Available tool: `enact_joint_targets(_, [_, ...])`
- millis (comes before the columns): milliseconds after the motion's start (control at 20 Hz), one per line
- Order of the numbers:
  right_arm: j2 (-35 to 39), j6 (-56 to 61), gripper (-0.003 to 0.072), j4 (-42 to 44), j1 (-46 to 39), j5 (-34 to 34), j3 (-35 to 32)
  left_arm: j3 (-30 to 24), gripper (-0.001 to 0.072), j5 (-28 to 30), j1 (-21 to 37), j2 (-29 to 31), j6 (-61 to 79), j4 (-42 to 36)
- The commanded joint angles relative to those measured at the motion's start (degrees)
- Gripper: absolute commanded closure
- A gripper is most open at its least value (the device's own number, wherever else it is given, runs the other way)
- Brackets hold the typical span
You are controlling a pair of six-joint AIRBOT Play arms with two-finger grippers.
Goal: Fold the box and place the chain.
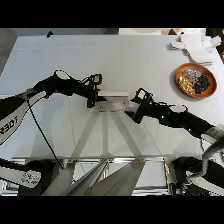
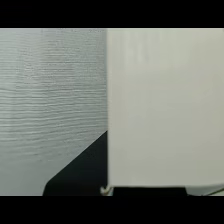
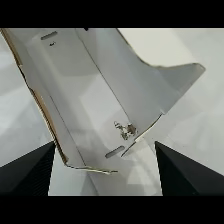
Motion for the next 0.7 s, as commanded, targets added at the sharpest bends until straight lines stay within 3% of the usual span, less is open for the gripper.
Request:
enact_joint_targets(0, [-0.07,-0.26,0.0012,-5.2,0.0,-0.13,0.98,0.07,0.0698,0.0,-0.04,-0.04,0.02,0.0])
enact_joint_targets(650, [-1.75,-7.8,0.0012,-7.21,-6.23,9.27,2.82,0.07,0.0698,-0.02,-0.02,-0.04,0.02,0.0])
